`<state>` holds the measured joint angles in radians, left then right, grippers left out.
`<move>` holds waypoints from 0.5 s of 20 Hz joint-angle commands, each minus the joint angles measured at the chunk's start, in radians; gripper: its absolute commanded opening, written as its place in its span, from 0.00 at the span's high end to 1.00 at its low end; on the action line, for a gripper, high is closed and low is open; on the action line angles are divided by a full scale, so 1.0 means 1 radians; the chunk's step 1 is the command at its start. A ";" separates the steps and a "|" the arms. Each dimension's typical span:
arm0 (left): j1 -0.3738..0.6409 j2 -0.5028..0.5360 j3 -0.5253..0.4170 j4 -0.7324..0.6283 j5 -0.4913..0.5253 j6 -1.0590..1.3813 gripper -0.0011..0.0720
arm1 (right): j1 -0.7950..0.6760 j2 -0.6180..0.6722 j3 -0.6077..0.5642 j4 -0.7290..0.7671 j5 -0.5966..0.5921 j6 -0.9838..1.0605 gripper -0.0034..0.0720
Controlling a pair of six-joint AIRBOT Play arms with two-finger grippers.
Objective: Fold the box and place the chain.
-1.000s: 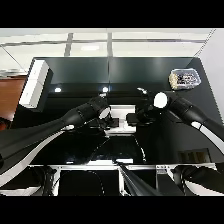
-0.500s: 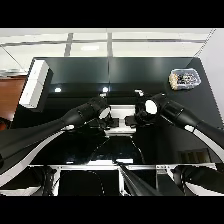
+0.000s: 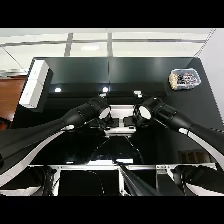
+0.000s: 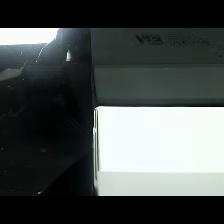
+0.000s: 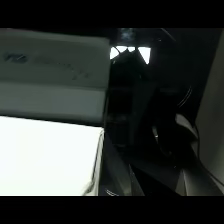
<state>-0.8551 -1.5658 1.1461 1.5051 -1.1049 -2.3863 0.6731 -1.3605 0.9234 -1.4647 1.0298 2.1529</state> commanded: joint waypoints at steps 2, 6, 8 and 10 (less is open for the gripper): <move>0.000 -0.001 0.000 -0.004 -0.004 0.000 0.95 | 0.010 -0.016 0.002 -0.004 -0.002 0.051 0.46; 0.000 -0.001 0.000 -0.003 -0.004 0.000 0.95 | 0.010 -0.033 0.038 -0.002 0.022 0.051 0.46; 0.000 -0.001 0.000 -0.003 -0.003 0.000 0.95 | 0.010 -0.050 0.050 -0.002 0.051 0.051 0.46; 0.000 -0.001 0.000 -0.003 -0.003 0.000 0.95 | 0.010 -0.063 0.050 0.010 0.072 0.051 0.73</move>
<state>-0.8551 -1.5661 1.1461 1.5028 -1.1069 -2.3863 0.6827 -1.4055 0.9638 -1.4658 1.0653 2.2002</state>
